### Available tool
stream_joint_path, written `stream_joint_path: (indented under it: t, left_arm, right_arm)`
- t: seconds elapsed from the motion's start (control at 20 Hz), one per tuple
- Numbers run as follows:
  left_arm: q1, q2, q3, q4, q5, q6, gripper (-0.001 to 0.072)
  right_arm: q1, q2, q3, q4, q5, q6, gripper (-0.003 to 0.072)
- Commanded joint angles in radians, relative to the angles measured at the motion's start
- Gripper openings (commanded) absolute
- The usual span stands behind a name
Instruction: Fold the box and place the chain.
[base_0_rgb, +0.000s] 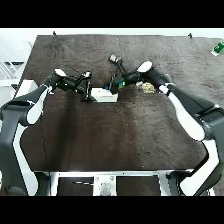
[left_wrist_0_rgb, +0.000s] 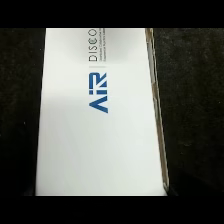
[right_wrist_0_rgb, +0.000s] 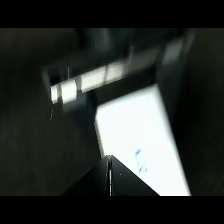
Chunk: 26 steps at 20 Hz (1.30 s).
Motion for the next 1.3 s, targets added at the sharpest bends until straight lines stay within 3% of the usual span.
stream_joint_path:
  t: [0.0, 0.2, 0.45, 0.6, 0.75, 0.95, 1.0, 1.05, 1.1, 1.25]
  left_arm:
    - [0.0, 0.001, 0.001, 0.002, 0.003, 0.006, 0.051]
    - [0.0, 0.001, 0.001, -0.002, 0.004, 0.008, 0.051]
    - [0.0, 0.001, 0.001, -0.06, 0.004, 0.008, 0.051]
    - [0.0, 0.001, 0.001, -0.063, 0.003, 0.008, 0.051]
    - [0.0, 0.001, 0.001, -0.063, 0.003, 0.008, 0.051]
    - [0.0, 0.001, 0.001, -0.063, 0.005, 0.01, 0.0509]
    - [0.0, 0.001, 0.001, -0.07, 0.019, 0.008, 0.0425]
    - [0.001, 0.002, 0.001, -0.07, 0.019, 0.004, 0.0129]
    - [0.001, 0.006, 0.001, -0.064, 0.014, 0.008, 0.0025]
    - [0.008, 0.047, 0.002, -0.056, 0.11, -0.098, 0.002]
  right_arm:
    - [-0.016, 0.13, -0.01, 0.079, -0.003, -0.019, 0.0006]
    - [-0.04, 0.343, -0.183, 0.067, -0.021, 0.0, 0.0005]
    - [-0.084, 0.7, -0.637, 0.057, -0.29, 0.0, 0.0006]
    - [-0.117, 0.861, -0.858, 0.057, -0.368, 0.0, 0.0006]
    - [-0.134, 0.983, -1.008, 0.057, -0.435, 0.0, 0.0006]
    - [-0.148, 1.074, -1.099, 0.058, -0.438, 0.001, 0.0008]
    - [-0.148, 1.083, -1.107, 0.057, -0.439, 0.008, 0.0008]
    - [-0.148, 1.086, -1.11, 0.057, -0.438, 0.008, 0.0008]
    - [-0.148, 1.088, -1.11, 0.057, -0.438, 0.008, 0.0008]
    - [-0.148, 1.088, -1.11, 0.057, -0.438, 0.007, 0.0008]
